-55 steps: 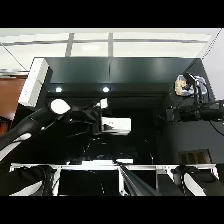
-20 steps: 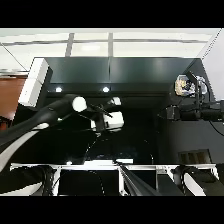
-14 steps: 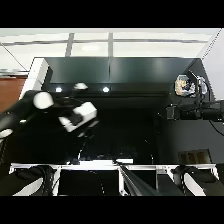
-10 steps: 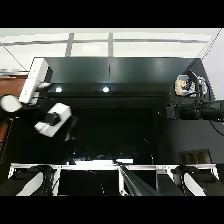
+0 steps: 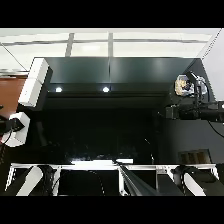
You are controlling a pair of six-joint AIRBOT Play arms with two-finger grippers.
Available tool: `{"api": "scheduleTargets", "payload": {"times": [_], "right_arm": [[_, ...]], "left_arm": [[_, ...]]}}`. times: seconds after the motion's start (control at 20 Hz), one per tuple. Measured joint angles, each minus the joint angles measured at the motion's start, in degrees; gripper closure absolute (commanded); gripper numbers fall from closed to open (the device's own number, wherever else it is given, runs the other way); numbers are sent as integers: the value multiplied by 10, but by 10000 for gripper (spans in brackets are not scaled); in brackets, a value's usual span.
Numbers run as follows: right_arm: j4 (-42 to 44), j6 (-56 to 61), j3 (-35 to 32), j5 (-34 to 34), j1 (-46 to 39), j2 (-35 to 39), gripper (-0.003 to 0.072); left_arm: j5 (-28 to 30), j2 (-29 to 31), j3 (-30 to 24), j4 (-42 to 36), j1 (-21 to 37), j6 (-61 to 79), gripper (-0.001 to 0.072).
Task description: Fold the box and place the chain.
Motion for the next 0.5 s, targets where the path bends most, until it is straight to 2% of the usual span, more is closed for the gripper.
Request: {"api": "scheduleTargets", "payload": {"times": [0.2, 0.5], "right_arm": [[0, 5, 0, -16, 0, 0, 671], [0, 26, 0, -27, 0, 0, 671]], "left_arm": [[67, -21, 2, -66, 26, 134, 380], [107, -94, 27, -137, 26, 268, 377]]}}
